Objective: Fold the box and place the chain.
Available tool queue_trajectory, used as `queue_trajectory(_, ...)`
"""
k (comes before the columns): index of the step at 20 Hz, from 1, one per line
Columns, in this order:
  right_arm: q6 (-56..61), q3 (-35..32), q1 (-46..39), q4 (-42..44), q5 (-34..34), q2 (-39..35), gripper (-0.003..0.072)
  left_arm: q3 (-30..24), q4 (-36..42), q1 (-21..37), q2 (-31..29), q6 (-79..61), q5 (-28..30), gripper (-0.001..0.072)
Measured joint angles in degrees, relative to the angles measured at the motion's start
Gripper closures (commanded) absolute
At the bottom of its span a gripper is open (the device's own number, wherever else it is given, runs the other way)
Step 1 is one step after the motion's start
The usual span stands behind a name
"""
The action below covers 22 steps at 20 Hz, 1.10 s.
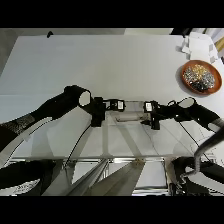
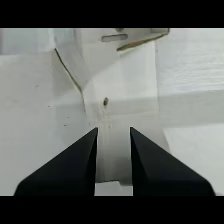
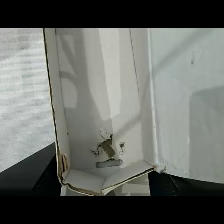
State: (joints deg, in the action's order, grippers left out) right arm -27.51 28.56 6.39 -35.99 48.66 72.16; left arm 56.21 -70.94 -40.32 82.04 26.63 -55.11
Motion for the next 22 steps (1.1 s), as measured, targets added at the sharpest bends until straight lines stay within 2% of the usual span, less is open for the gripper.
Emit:
queue_trajectory(5,0.02,0.0,0.0,0.0,0.0,0.0,0.0281,0.0,3.26,-0.09,0.96,-5.4,4.59,0.048)
queue_trajectory(11,0.0,0.0,0.0,0.0,0.0,0.0,0.0281,-0.02,4.28,-0.83,4.33,-6.8,5.75,0.0492)
queue_trajectory(19,0.0,0.0,0.0,0.0,-0.02,0.0,0.0281,-0.02,4.98,-2.6,5.29,-7.17,8.63,0.0515)
queue_trajectory(20,0.0,0.0,0.0,0.0,-0.02,0.0,0.0281,-0.02,5.6,-2.91,5.31,-7.26,8.68,0.0577)
queue_trajectory(22,0.02,0.0,0.0,-0.02,-0.02,0.0,0.0281,-0.02,7.13,-3.63,5.31,-8.41,8.85,0.059)
